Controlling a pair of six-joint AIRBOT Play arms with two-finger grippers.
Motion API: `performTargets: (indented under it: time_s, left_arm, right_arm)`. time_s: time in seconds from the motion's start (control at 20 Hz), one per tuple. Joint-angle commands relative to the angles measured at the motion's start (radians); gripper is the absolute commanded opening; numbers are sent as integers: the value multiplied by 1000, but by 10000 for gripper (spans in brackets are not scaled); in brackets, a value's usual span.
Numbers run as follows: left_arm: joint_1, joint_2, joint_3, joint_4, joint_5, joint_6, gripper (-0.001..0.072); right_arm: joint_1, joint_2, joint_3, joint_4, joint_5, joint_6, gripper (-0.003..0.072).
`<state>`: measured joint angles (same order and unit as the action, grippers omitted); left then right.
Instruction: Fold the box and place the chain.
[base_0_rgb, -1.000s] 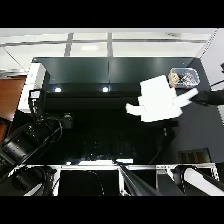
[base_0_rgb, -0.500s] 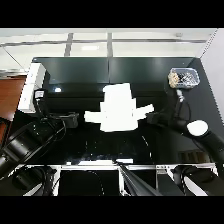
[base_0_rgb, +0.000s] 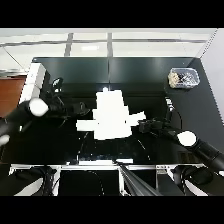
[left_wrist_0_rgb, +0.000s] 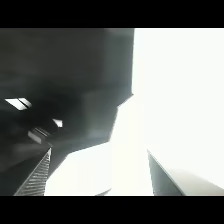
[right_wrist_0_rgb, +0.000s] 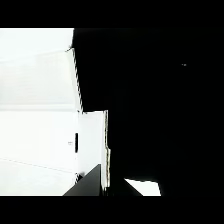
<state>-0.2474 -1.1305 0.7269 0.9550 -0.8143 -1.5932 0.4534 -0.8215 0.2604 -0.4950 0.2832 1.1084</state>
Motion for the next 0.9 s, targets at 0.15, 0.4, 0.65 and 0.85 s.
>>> performTargets:
  time_s: [0.15, 0.4, 0.65, 0.85]
  left_arm:
    - [208, -361, 199, -380, -285, 378, 695]
    - [89, -564, 360, -378, -403, 420, 694]
    - [-15, -720, 535, -380, -620, 563, 694]
    - [-51, -786, 627, -338, -770, 673, 673]
  right_arm:
    - [10, 0, -3, 4, -10, 0, 16]
    - [10, 0, -3, 4, -7, 0, 17]
    - [10, 0, -3, 4, 8, 0, 17]
    - [10, 0, -3, 4, 8, 0, 17]
